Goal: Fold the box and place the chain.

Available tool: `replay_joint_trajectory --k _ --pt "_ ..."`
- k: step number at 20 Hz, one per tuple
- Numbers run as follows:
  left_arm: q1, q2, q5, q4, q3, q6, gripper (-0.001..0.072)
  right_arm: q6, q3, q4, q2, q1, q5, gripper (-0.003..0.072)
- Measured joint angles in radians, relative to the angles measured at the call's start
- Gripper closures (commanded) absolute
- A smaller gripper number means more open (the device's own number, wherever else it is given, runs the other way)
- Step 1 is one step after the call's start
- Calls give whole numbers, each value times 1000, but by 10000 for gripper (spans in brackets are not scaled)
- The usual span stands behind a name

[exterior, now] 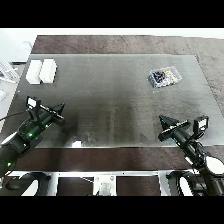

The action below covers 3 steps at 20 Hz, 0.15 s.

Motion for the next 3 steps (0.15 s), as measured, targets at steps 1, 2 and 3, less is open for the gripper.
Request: replay_joint_trajectory --k 1,2,3 --pt "0 0 0 -1 0 0 690 0 0 0 0 0 0 684" --pt "0 0 0 -3 0 1 690 0 0 0 0 0 0 684" --pt "0 0 0 -3 0 3 690 0 0 0 0 0 0 685"
